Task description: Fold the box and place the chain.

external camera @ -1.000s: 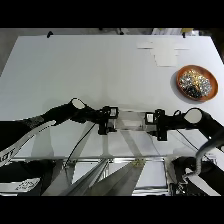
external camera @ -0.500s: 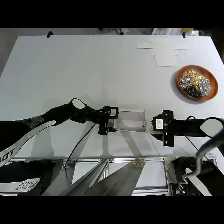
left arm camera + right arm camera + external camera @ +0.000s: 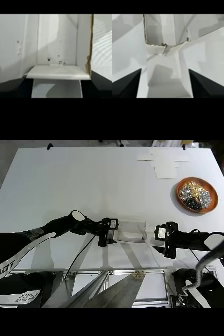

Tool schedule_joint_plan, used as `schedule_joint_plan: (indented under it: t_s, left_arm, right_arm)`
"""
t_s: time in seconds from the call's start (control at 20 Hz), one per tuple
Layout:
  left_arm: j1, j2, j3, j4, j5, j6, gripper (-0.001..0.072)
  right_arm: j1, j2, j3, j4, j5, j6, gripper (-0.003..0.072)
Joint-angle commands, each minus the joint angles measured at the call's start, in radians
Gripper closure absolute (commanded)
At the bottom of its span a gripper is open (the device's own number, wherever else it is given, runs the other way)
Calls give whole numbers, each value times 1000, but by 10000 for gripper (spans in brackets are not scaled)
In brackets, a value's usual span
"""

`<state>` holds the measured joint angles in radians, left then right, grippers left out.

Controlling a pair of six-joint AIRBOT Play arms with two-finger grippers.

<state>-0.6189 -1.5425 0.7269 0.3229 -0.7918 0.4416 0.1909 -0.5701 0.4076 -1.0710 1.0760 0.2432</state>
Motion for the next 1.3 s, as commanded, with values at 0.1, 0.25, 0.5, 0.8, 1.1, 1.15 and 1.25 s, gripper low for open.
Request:
schedule_joint_plan:
  t_s: [0.1,0.25,0.5,0.8,1.1,1.15,1.25]
  left_arm:
    - [0,0,0,0,-5,3,501]
    - [0,0,0,0,-5,3,501]
    - [0,0,0,0,-5,4,501]
    - [0,0,0,0,-5,4,501]
    - [0,0,0,0,-5,4,501]
    - [0,0,0,0,-5,3,501]
    - [0,0,0,0,-5,3,501]
  right_arm:
    - [0,3,58,-92,-2,142,-3]
    - [0,0,74,80,-5,147,306]
    - [0,-146,73,380,5,88,660]
    - [0,-329,60,280,20,126,669]
    - [0,-379,45,239,-57,143,669]
    - [0,-388,45,239,-61,143,669]
    - [0,-407,44,239,-74,143,669]
